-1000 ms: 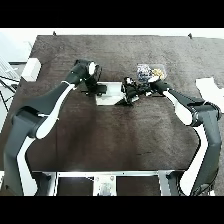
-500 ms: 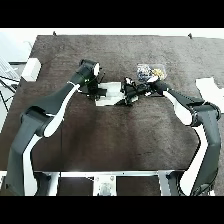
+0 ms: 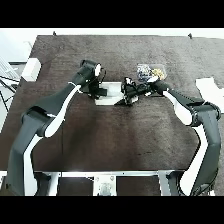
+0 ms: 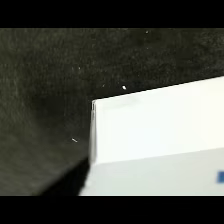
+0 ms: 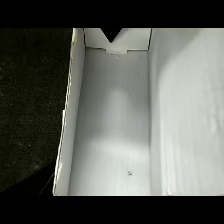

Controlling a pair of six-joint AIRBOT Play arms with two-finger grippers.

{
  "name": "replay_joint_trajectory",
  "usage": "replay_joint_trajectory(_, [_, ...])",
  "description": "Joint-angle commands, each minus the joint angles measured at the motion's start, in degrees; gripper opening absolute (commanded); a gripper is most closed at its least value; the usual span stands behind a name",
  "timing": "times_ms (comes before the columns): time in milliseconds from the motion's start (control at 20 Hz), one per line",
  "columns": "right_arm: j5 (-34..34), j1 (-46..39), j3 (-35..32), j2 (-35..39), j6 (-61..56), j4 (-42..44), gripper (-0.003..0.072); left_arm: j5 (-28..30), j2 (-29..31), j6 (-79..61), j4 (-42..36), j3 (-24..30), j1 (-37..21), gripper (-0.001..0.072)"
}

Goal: Fold the box and place the chain.

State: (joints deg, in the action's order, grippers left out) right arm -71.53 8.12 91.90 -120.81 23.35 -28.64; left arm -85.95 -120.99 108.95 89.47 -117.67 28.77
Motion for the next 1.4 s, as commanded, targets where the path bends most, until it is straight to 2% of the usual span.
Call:
replay_joint_trajectory(0, [-0.1, 0.0, 0.0, 0.0, -0.2, 0.1, 0.0482, -1.6, 0.7, 0.0, -0.9, -0.1, -0.1, 0.0546])
replay_joint_trajectory(250, [-0.1, 0.0, 0.0, 0.0, -0.2, 0.1, 0.0482, -7.0, 5.2, -6.7, -1.1, -0.4, -1.0, 0.0553])
replay_joint_trajectory(450, [-0.1, 0.0, 0.0, 0.0, -0.2, 0.0, 0.0482, -7.2, 11.1, -17.2, -1.1, -0.3, -1.9, 0.0553])
replay_joint_trajectory(550, [-0.1, 0.0, 0.0, 0.0, -0.2, 0.0, 0.0482, -5.2, 13.8, -29.2, -9.4, -0.3, -5.0, 0.0552])
replay_joint_trajectory(650, [-0.1, 0.0, 0.0, 0.0, -0.2, 0.0, 0.0482, -5.0, 15.3, -45.6, -26.6, 1.0, -10.7, 0.0551])
replay_joint_trajectory(700, [-0.1, 0.0, 0.0, 0.0, -0.2, 0.0, 0.0482, -5.1, 15.3, -50.8, -32.1, 2.0, -13.4, 0.0552])
replay_joint_trajectory(800, [-0.1, 0.0, 0.0, 0.0, -0.2, 0.0, 0.0482, -3.4, 15.0, -59.1, -33.7, 4.9, -17.1, 0.0552])
replay_joint_trajectory(900, [-0.1, 0.0, 0.0, 0.0, -0.2, 0.1, 0.0482, 0.3, 15.0, -74.5, -34.1, 9.9, -19.4, 0.0551])
replay_joint_trajectory(1000, [-0.1, 0.0, 0.0, 0.0, -0.2, 0.0, 0.0482, 6.2, 15.0, -89.4, -37.7, 15.2, -21.7, 0.0551])
replay_joint_trajectory(1100, [-0.1, 0.0, 0.0, 0.0, -0.2, 0.0, 0.0482, 12.8, 15.0, -100.8, -45.0, 20.7, -23.5, 0.0552])
replay_joint_trajectory(1150, [-0.1, 0.0, 0.0, 0.0, -0.2, 0.1, 0.0482, 15.6, 15.0, -104.5, -47.2, 23.6, -23.8, 0.057])
replay_joint_trajectory(1200, [-0.1, 0.0, 0.0, 0.0, -0.2, 0.0, 0.0482, 18.4, 15.0, -110.2, -47.5, 26.4, -23.9, 0.072])
replay_joint_trajectory(1350, [-0.1, 0.0, 0.0, 0.0, -0.2, 0.1, 0.0482, 20.3, 15.0, -121.0, -51.3, 32.7, -23.9, 0.072])
